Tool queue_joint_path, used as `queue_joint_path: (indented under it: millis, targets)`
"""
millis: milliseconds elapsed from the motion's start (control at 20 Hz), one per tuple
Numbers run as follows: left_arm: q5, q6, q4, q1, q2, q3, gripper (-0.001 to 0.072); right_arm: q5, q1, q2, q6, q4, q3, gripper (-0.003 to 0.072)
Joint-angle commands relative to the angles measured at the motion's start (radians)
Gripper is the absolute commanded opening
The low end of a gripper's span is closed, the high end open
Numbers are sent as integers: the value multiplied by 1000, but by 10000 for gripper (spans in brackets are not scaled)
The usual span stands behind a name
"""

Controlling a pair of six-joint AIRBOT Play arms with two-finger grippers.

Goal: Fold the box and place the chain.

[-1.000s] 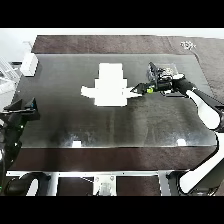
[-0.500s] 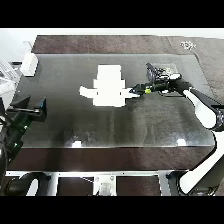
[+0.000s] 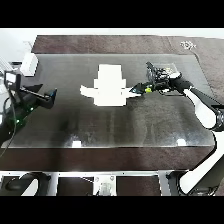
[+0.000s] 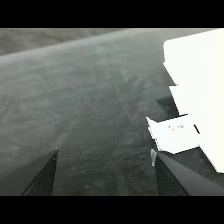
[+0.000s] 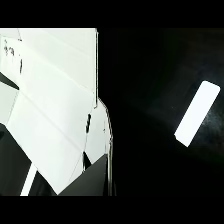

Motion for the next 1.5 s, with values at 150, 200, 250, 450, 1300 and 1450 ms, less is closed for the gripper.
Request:
queue_joint_path:
  millis: [150,200,250,450,1300,1450]
  targets:
    - [-137,23,-113,0,-138,99,659,0,2,-1,2,-23,2,8]
    - [-159,15,-111,0,-182,140,659,0,2,-1,2,-23,2,8]
    - [-197,8,-111,0,-234,188,659,0,2,-1,2,-23,2,8]
    - [-394,-121,-53,0,-517,427,659,-4,2,-1,2,-23,2,8]
    - [-537,-367,231,-95,-970,888,605,-16,21,-2,-1,-44,13,9]
    - [-574,-439,272,-95,-1051,971,605,-14,23,-2,-1,-45,13,9]
